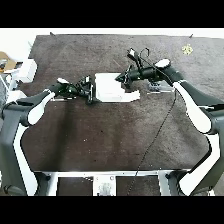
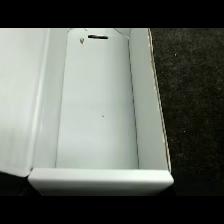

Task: Fold the box and place the chain.

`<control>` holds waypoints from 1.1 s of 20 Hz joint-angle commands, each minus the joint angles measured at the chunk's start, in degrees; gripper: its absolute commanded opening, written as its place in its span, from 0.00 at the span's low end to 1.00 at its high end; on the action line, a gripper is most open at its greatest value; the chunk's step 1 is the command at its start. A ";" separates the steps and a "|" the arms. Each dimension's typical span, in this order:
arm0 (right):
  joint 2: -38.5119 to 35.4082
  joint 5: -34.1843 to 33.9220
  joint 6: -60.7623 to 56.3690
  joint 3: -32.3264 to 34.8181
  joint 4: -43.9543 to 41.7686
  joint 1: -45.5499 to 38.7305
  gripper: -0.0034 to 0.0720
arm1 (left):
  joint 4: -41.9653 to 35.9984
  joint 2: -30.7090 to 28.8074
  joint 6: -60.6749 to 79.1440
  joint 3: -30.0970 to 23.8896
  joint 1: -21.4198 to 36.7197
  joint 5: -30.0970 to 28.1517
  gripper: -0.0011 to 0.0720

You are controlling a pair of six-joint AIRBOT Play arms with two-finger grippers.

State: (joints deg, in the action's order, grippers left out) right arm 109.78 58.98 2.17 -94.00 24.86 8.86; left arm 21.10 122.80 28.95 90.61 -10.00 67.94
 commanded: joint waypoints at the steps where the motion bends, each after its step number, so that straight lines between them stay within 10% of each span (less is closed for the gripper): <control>1: 2.64 -7.45 2.86 -0.02 -1.95 -0.87 0.05 | 0.11 0.00 0.02 0.04 0.04 0.00 0.41; 14: 7.78 -0.28 8.46 -0.02 -1.42 -1.70 0.05 | 0.09 0.00 0.02 0.04 0.07 0.00 0.42; 22: -2.69 1.84 8.09 -0.04 -1.16 -3.21 0.11 | 0.09 0.00 0.02 0.04 0.04 0.00 0.41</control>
State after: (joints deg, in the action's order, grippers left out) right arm 111.46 59.27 10.52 -93.97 23.22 6.57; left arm 21.30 122.80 28.99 90.61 -10.00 67.99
